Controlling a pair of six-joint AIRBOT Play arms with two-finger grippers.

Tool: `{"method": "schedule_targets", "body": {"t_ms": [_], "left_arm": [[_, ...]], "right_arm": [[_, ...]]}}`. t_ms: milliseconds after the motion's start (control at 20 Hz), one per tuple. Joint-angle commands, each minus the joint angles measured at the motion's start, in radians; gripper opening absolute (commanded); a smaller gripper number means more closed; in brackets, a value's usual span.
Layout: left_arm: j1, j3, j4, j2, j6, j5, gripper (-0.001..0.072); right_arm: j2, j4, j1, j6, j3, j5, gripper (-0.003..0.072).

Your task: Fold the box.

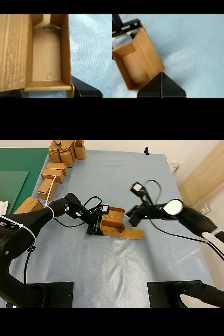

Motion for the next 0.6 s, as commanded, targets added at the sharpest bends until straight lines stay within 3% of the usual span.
{"method": "schedule_targets", "body": {"t_ms": [0, 200, 350, 550], "left_arm": [[0.001, 0.0, -0.001, 0.0, -0.001, 0.0, 0.0416], [0.001, 0.0, -0.001, 0.0, -0.001, 0.0, 0.0416], [0.001, 0.0, -0.001, 0.0, -0.002, -0.001, 0.0416], [0.001, 0.0, -0.001, 0.0, -0.053, -0.008, 0.0416]], "right_arm": [[0.14, -0.014, -0.136, 0.227, -0.138, 0.118, 0.0006], [0.241, 0.015, -0.325, 0.468, -0.294, 0.196, 0.0005], [0.208, 0.015, -0.394, 0.597, -0.296, 0.248, 0.0005], [0.162, 0.031, -0.423, 0.599, -0.295, 0.264, 0.0004]]}}
